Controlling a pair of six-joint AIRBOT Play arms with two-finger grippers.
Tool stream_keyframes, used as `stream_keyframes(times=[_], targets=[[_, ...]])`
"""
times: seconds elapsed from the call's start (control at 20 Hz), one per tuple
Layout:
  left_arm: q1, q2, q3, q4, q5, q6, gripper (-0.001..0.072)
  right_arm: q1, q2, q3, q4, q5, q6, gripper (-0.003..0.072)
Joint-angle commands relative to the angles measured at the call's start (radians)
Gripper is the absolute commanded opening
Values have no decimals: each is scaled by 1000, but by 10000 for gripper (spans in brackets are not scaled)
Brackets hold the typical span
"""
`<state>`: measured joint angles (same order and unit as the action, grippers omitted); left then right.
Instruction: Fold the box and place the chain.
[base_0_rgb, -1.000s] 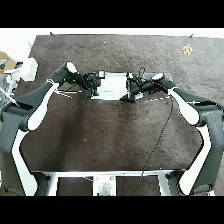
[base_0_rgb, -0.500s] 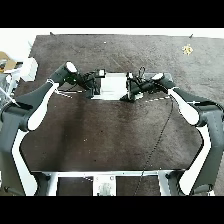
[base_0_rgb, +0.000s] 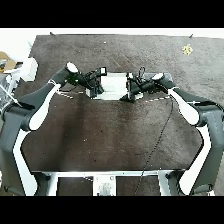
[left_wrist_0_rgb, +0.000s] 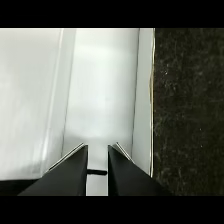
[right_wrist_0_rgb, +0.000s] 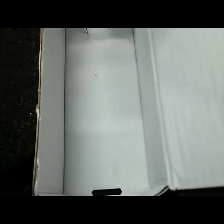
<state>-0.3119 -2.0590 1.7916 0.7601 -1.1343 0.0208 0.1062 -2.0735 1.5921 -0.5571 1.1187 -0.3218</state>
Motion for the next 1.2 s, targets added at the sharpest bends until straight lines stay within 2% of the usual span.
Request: stream_keyframes(times=[0.0, 0.3, 0.35, 0.4, 0.45, 0.55, 0.6, 0.65, 0.85, 0.95, 1.0, 1.1, 1.15], targets=[[-5, -6, 0, -52, 1, 43, 143, 1, 1, 0, 0, 0, 1, 445], [0, -6, 0, -35, 1, 36, 144, 1, 1, -1, 0, 0, 0, 445], [0, -6, 0, -15, 2, 32, 197, 1, 1, 0, 0, 0, 0, 445], [0, -6, 0, 14, 2, 24, 425, 1, 1, 0, 0, 0, 0, 445], [0, -6, 0, 32, 14, -1, 526, 1, 1, 0, 0, 0, 0, 445], [0, -6, 1, 41, 22, -19, 562, 1, 1, -1, 0, 0, 0, 445], [0, -6, 1, 40, 24, -20, 701, 1, 1, 0, 0, 0, 0, 445], [0, -6, 1, 40, 22, -20, 720, 1, 1, 0, 0, 0, 1, 445], [0, -6, 1, 40, 16, -43, 720, 1, 1, 0, 0, 0, 0, 445], [2, -6, 1, 41, 12, -50, 673, 1, 1, 0, 0, 0, 0, 445], [6, -5, 1, 42, -4, -50, 457, 1, 1, 0, 0, 0, 1, 445], [25, 3, 3, 38, -42, -62, 111, 1, 1, 0, 0, 0, 0, 446], [39, 10, 4, 35, -53, -86, 30, 1, 1, 0, 0, 0, 0, 445]])
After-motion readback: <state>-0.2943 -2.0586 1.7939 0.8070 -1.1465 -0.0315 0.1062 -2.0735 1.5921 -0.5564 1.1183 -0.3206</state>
